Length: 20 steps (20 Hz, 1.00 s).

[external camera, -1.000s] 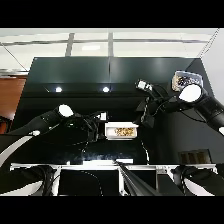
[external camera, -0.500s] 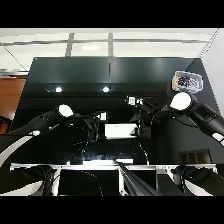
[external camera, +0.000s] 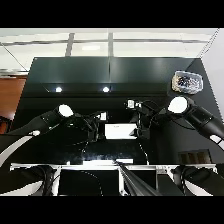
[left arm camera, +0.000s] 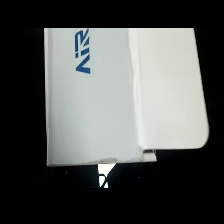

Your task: Fold the box and place the chain.

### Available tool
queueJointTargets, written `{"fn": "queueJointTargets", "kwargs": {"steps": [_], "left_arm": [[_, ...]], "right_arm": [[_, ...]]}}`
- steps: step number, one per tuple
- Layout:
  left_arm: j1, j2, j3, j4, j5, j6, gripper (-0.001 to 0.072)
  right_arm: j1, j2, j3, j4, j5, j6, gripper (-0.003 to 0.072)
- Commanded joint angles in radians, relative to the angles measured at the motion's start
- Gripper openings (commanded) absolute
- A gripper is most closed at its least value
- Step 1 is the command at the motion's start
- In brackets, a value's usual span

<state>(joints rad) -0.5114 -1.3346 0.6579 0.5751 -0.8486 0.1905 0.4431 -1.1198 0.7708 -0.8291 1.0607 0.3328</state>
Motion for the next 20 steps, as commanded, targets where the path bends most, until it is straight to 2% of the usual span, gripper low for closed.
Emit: {"fn": "queueJointTargets", "kwargs": {"steps": [1,2,3,4,5,12,14,20], "left_arm": [[0.000,0.000,0.001,0.000,0.000,0.000,0.0337],[0.000,0.000,0.001,0.000,0.000,0.000,0.0337],[0.000,0.000,0.001,0.000,0.000,0.000,0.0337],[0.000,0.000,0.001,0.000,0.000,0.000,0.0336],[0.000,0.000,0.001,0.000,0.000,0.000,0.0337],[0.000,0.000,0.001,0.000,0.000,0.000,0.0337],[0.000,0.000,0.001,0.000,0.000,0.000,0.0336],[0.000,0.000,0.001,0.000,0.000,0.000,0.0336]], "right_arm": [[0.000,0.000,-0.005,0.000,-0.011,-0.005,0.0418],[0.000,0.000,-0.005,0.000,-0.011,-0.005,0.0418],[0.000,0.000,-0.005,0.000,-0.011,-0.005,0.0368],[0.000,0.000,-0.005,0.000,-0.006,-0.005,0.0116],[0.000,0.000,-0.005,0.000,-0.001,-0.005,0.0019],[0.000,0.000,-0.005,0.001,0.028,-0.005,0.0030],[0.000,0.000,-0.005,0.001,0.026,-0.004,0.0270],[0.000,0.000,-0.005,0.001,0.011,-0.004,0.0261]]}}
